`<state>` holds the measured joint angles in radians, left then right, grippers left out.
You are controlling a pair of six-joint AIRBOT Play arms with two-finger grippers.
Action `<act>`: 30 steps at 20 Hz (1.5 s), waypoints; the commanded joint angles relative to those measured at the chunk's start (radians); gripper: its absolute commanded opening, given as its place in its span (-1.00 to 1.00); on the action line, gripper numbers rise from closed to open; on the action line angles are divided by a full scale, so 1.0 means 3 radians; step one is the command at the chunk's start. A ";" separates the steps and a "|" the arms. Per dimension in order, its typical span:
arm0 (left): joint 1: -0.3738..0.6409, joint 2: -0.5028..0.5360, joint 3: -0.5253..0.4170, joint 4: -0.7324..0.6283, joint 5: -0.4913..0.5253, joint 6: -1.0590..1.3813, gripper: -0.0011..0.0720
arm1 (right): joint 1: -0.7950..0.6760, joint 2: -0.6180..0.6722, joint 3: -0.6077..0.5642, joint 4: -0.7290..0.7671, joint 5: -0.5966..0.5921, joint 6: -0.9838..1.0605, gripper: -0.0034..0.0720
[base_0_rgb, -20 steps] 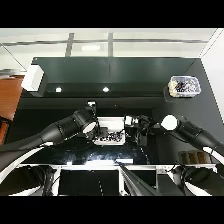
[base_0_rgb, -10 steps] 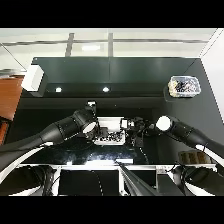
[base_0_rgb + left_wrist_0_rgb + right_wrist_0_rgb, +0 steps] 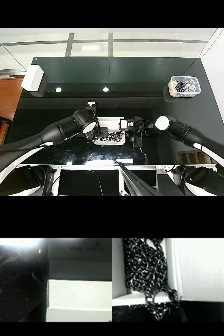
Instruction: Fold the box and place the chain.
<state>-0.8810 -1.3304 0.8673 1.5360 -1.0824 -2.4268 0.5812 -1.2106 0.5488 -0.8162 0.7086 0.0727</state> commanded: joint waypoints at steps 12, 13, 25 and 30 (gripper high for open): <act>0.0001 -0.0001 -0.0001 0.0003 0.0005 0.0000 -0.90 | -0.0041 0.0481 -0.0001 -0.0731 0.0415 0.1316 -0.86; 0.0001 -0.0001 -0.0001 0.0004 0.0006 0.0000 -0.90 | -0.0084 0.0629 -0.0001 -0.0809 0.0481 0.1461 -0.86; 0.0000 -0.0001 -0.0001 0.0003 0.0015 0.0001 -0.90 | -0.0361 0.1397 0.0669 0.0992 0.1043 0.2249 -0.86; 0.0000 -0.0001 -0.0001 0.0003 0.0015 0.0003 -0.90 | -0.0182 0.1263 0.0664 0.1133 0.0852 0.2252 -0.86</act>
<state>-0.8810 -1.3304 0.8673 1.5364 -1.0779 -2.4268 0.5007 -0.8116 0.7414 -0.5438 0.9905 0.7418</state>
